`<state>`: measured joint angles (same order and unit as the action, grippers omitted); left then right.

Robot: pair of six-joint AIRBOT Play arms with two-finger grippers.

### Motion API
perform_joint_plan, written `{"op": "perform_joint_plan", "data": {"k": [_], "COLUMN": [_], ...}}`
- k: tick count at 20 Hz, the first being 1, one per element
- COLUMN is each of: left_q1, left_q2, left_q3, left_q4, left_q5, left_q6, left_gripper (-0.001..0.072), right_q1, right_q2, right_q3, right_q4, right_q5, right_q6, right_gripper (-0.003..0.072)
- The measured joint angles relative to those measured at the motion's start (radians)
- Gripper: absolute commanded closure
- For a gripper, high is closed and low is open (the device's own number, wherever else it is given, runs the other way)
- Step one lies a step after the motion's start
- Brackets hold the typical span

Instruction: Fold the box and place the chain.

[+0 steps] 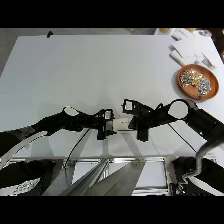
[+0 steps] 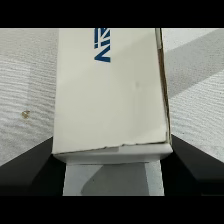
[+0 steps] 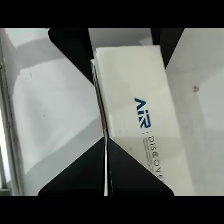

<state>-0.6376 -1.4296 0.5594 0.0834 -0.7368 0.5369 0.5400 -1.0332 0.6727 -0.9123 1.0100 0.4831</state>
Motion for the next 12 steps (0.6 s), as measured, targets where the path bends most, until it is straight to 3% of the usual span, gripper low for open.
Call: {"op": "perform_joint_plan", "data": {"k": [6, 12], "left_q1": [0.000, 0.000], "left_q2": [0.000, 0.000], "left_q3": [0.000, 0.000], "left_q4": [0.000, 0.000], "left_q5": [0.000, 0.000], "left_q6": [0.000, 0.000], "left_gripper": [0.0639, 0.0639], "right_q1": [-0.003, -0.004], "right_q2": [-0.031, -0.002], "right_q3": [0.000, 0.000], "right_q4": [0.014, 0.120], "right_q5": [0.018, 0.000], "right_q6": [0.008, -0.037], "right_gripper": [0.0673, 0.0672]}}
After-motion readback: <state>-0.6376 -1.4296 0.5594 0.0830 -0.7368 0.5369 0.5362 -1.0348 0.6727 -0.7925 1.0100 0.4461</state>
